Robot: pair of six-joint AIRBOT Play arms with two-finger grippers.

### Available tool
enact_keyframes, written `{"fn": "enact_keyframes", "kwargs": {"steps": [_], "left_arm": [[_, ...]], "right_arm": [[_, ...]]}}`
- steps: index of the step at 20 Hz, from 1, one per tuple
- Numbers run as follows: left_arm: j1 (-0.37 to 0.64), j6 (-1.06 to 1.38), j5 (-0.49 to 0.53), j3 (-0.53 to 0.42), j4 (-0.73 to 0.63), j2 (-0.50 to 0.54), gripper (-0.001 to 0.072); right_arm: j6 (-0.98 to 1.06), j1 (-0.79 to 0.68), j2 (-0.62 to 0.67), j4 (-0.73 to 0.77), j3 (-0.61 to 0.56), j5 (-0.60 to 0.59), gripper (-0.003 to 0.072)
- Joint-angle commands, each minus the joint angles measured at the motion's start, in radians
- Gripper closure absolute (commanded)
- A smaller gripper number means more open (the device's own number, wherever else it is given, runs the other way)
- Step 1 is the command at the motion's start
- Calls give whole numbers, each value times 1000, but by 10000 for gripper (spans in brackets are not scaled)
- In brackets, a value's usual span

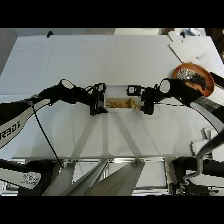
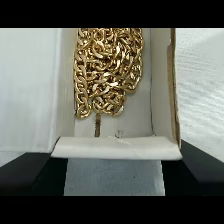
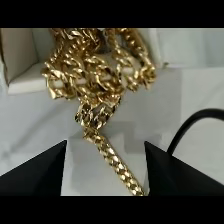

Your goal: Fold the box and place the chain.

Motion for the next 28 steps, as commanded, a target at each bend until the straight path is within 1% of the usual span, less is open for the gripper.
{"fn": "enact_keyframes", "kwargs": {"steps": [1, 3, 4, 5, 8, 10, 14, 17, 19, 21, 24, 28], "left_arm": [[0, 0, 0, 0, 0, 0, 455], [0, 0, 0, 0, 0, 0, 455], [0, 0, 0, 0, 1, 0, 455], [0, 0, 0, 0, 0, 0, 455], [0, 0, 0, 0, 0, 0, 455], [0, 0, 0, 0, 0, 0, 455], [0, 0, 0, 0, 1, 0, 455], [0, 0, 0, 0, 0, 0, 455], [0, 0, 0, 0, 0, 0, 455], [0, 0, 0, 0, 0, 0, 455], [0, 0, 0, 0, 0, 0, 455], [0, 0, 0, 0, 0, 0, 455]], "right_arm": [[-16, 1, -50, 25, -11, -50, 320], [-3, 1, -49, 2, -11, -48, 525], [12, 1, -46, -17, -11, -42, 641], [39, 1, -42, -26, -11, -39, 673], [74, 1, 9, -34, -10, -49, 674], [75, 1, 73, -34, -10, -61, 674], [160, 6, 206, -27, -9, -71, 675], [176, 48, 278, 6, -4, -69, 674], [176, 93, 291, 44, 11, -78, 674], [176, 152, 283, 103, 18, -144, 674], [175, 238, 263, 200, 18, -282, 676], [176, 321, 251, 282, 18, -425, 677]]}}
